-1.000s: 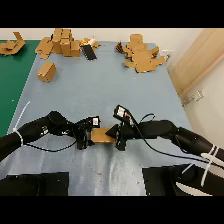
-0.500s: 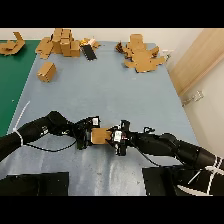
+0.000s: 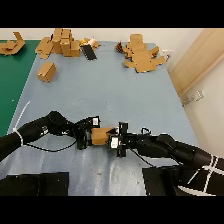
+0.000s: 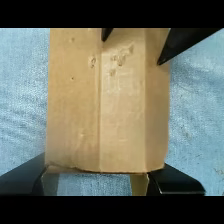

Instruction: Fold the box.

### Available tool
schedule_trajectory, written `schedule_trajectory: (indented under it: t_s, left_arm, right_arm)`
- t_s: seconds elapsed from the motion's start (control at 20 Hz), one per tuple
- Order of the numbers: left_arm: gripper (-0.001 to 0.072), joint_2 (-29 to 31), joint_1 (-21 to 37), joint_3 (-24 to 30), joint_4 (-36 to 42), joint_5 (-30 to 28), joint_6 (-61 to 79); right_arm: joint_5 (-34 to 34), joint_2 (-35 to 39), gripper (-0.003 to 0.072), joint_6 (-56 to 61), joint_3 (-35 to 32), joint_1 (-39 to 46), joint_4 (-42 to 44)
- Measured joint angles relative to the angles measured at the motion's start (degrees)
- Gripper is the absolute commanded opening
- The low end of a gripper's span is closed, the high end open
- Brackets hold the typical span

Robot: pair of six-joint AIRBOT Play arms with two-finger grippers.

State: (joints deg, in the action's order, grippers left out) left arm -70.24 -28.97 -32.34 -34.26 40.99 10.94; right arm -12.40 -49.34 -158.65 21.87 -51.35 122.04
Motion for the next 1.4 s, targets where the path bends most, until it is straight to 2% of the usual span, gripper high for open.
schedule_trajectory:
  t_s: [0.3, 0.35, 0.4, 0.55, 0.6, 1.25, 1.35, 1.4]
  left_arm:
    - [0.0380, 0.00, 0.00, 0.00, 0.00, 0.00, 0.00]
    - [0.0380, 0.00, 0.00, 0.00, 0.00, 0.00, 0.00]
    - [0.0380, 0.00, 0.00, 0.00, 0.00, 0.00, 0.00]
    - [0.0380, 0.00, 0.00, 0.00, 0.00, 0.00, 0.00]
    - [0.0380, 0.00, 0.00, 0.00, 0.00, 0.00, 0.00]
    - [0.0380, 0.00, 0.00, 0.00, 0.00, -0.04, -0.02]
    - [0.0380, 0.00, 0.00, 0.00, 0.02, -0.04, 0.00]
    - [0.0380, 0.00, 0.00, 0.00, 0.00, -0.02, -0.02]
  right_arm:
    - [0.39, -1.99, 0.0376, 0.00, 0.00, -0.07, -1.33]
    - [0.39, -2.12, 0.0355, -0.02, 0.00, -0.09, -1.77]
    - [0.39, -2.19, 0.0288, -0.02, 0.00, -0.09, -2.14]
    - [0.44, -2.29, 0.0264, 0.00, 0.00, -0.09, -3.39]
    - [0.44, -2.32, 0.0214, 0.00, 0.00, -0.09, -3.67]
    - [0.42, 1.03, 0.0214, 0.00, 0.37, -0.20, -6.97]
    - [0.83, 1.27, 0.0155, 0.00, 0.39, -0.20, -7.78]
    - [1.05, 1.36, 0.0155, 0.00, 0.39, -0.20, -8.04]
